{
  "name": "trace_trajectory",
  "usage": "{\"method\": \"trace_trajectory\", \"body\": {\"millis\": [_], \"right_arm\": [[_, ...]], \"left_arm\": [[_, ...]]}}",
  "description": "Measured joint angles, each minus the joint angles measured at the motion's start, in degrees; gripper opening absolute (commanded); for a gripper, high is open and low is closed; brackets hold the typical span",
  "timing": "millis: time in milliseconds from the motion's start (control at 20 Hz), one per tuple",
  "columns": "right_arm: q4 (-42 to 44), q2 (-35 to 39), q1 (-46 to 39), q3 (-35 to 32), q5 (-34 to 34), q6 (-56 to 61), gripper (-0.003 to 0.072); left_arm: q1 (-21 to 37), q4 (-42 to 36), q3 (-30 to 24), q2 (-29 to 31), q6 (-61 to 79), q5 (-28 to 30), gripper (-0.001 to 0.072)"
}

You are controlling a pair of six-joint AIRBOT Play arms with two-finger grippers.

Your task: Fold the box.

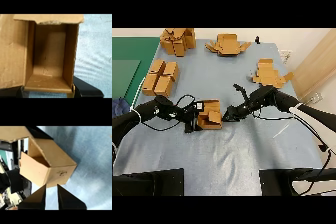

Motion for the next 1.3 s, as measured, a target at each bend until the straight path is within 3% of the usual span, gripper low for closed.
{"method": "trace_trajectory", "body": {"millis": [350,750,800,900,950,1300], "right_arm": [[-2.43,1.18,-0.94,-0.02,-0.42,2.56,0.0228],[0.55,1.33,-0.59,0.00,0.55,2.86,0.0240],[0.81,1.33,-0.57,0.00,0.76,2.86,0.0252],[0.85,1.33,0.26,0.02,1.84,2.91,0.0371],[0.61,1.33,0.96,0.02,2.49,3.61,0.0373],[-13.07,1.29,8.00,3.21,8.61,19.78,0.0374]], "left_arm": [[0.00,-0.02,0.00,0.00,-0.02,-0.04,0.0168],[0.00,-0.04,0.00,0.00,-0.04,-0.04,0.0168],[0.00,-0.04,0.00,0.00,-0.04,-0.04,0.0168],[0.00,-0.04,0.00,0.00,-0.02,-0.04,0.0168],[0.00,-0.04,0.00,0.00,-0.04,-0.04,0.0168],[0.00,-0.04,0.00,0.00,-0.04,-0.04,0.0168]]}}
